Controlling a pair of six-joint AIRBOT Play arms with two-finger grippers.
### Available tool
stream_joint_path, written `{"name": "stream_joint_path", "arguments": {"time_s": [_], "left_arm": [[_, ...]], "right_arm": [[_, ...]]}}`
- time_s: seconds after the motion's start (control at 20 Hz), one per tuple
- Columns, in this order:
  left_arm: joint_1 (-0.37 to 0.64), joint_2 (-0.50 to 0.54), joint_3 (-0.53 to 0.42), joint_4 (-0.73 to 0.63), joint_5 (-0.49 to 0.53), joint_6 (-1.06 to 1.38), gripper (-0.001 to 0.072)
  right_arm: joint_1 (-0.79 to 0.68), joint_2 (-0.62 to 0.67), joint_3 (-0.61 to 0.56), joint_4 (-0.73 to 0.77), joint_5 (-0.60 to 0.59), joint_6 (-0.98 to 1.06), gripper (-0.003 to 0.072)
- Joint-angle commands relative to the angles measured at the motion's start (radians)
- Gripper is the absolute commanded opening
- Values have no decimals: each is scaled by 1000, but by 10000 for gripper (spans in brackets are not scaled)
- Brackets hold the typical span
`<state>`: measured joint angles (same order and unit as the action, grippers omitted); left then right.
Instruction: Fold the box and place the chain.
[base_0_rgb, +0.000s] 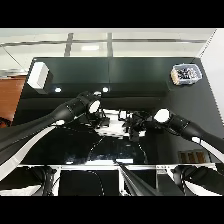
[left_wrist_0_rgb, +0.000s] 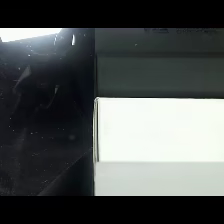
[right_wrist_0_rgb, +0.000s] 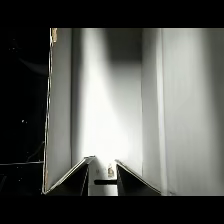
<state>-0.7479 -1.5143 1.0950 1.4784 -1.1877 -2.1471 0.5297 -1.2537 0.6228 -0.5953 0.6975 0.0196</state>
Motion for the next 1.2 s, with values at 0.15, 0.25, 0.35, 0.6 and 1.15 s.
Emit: {"name": "stream_joint_path", "arguments": {"time_s": [0.15, 0.25, 0.35, 0.6, 1.15], "left_arm": [[0, 0, 1, -2, 1, 0, 27], [1, 0, 1, -2, 1, 0, 28], [0, 0, 1, -2, 0, 0, 28], [0, 0, 1, -2, 1, 0, 28], [3, 0, 1, 3, 39, -108, 27]], "right_arm": [[1, -7, -3, 22, -6, 3, 302], [1, -7, -10, 45, -18, 4, 438], [1, -7, -14, 45, -6, 3, 198], [2, -7, -14, 45, -5, 14, 188], [-430, 232, 20, -151, 421, 764, 13]]}}
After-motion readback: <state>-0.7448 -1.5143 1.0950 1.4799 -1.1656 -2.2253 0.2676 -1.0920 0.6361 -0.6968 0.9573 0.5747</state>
